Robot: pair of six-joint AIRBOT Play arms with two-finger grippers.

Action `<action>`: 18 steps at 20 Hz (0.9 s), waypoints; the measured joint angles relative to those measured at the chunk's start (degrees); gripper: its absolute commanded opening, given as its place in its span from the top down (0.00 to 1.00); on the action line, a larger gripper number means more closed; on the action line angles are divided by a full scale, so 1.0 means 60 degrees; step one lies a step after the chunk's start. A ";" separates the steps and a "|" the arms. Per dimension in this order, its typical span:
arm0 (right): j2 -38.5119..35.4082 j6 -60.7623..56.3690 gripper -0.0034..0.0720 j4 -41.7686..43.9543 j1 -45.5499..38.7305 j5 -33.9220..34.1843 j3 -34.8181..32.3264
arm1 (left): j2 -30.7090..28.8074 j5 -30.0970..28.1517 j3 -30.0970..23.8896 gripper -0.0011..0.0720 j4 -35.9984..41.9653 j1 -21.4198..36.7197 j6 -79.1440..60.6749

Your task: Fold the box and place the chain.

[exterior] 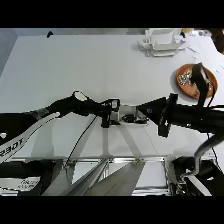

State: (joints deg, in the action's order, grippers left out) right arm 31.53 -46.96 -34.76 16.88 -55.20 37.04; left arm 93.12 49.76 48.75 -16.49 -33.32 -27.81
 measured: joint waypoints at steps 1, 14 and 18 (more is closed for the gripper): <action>0.0146 0.0033 0.93 -0.0135 0.0004 0.0029 -0.0066 | 0.0000 0.0000 0.0000 0.87 0.0000 0.0000 0.0000; 0.3224 0.0131 0.66 -0.0892 0.0007 0.0168 -0.0856 | 0.0000 0.0000 0.0000 0.87 -0.0004 0.0000 0.0000; 0.3359 -0.0226 0.67 -0.0867 0.0007 -0.0047 -0.0619 | 0.0000 0.0000 0.0000 0.87 -0.0004 0.0004 0.0000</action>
State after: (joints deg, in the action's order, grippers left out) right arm 51.68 -48.31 -39.97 16.93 -55.48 33.32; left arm 93.12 49.76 48.75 -16.51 -33.30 -27.81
